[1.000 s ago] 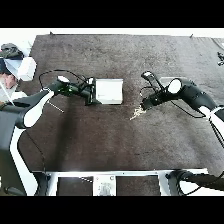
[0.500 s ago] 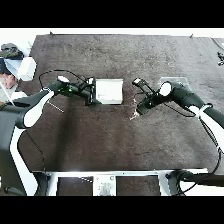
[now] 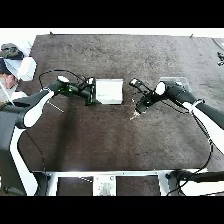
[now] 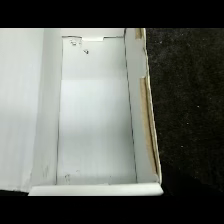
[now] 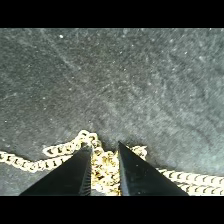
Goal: Fold the box and place the chain.
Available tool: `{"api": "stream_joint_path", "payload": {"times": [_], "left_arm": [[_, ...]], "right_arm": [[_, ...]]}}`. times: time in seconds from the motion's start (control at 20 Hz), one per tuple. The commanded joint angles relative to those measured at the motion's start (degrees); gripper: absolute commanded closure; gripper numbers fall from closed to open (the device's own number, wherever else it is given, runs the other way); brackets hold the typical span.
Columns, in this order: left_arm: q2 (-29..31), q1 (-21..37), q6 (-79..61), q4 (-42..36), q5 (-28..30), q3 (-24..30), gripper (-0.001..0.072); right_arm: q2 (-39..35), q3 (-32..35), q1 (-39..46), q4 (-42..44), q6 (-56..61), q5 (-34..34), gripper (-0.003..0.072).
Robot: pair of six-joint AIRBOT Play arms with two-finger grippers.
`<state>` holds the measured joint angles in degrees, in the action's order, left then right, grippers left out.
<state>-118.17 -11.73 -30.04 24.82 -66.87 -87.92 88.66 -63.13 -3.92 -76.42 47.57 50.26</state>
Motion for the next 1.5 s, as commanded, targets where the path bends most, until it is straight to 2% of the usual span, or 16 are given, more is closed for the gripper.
{"api": "stream_joint_path", "payload": {"times": [0.0, 0.6, 0.85, 0.9, 0.95, 1.0, 1.05, 1.25, 1.45], "left_arm": [[0.0, 0.1, 0.0, 0.0, 0.0, 0.0, 0.0363], [0.0, 0.1, 0.0, 0.0, 0.0, 0.0, 0.0363], [0.0, 0.1, 0.0, 0.0, 0.0, 0.0, 0.0363], [0.0, 0.1, 0.0, 0.0, 0.0, 0.0, 0.0363], [0.0, 0.1, 0.0, 0.0, 0.0, 0.0, 0.0363], [0.0, 0.1, 0.0, 0.0, 0.0, 0.0, 0.0363], [0.0, 0.1, 0.0, 0.0, 0.0, 0.0, 0.0363], [0.0, 0.1, 0.0, 0.0, 0.0, 0.0, 0.0363], [0.0, 0.1, 0.0, 0.0, 0.0, 0.0, 0.0363]], "right_arm": [[0.5, -0.5, 0.0, -0.8, -1.4, -0.1, 0.0471], [0.7, -0.5, -0.1, 1.4, -5.8, 2.4, 0.0454], [3.6, -0.5, -0.2, 1.8, -5.9, 2.4, 0.0456], [3.8, -0.5, -0.2, 1.6, -6.5, 2.4, 0.0559], [3.7, -0.5, -0.2, 1.7, -6.8, 2.4, 0.0624], [3.2, -0.6, -0.2, 2.0, -7.8, 2.2, 0.0631], [2.2, -0.6, -0.2, 3.0, -8.6, 2.1, 0.0695], [-6.2, -0.7, -1.1, 9.6, -10.3, -0.1, 0.0696], [-16.4, -2.0, -3.9, 12.2, -10.3, -7.4, 0.0697]]}}
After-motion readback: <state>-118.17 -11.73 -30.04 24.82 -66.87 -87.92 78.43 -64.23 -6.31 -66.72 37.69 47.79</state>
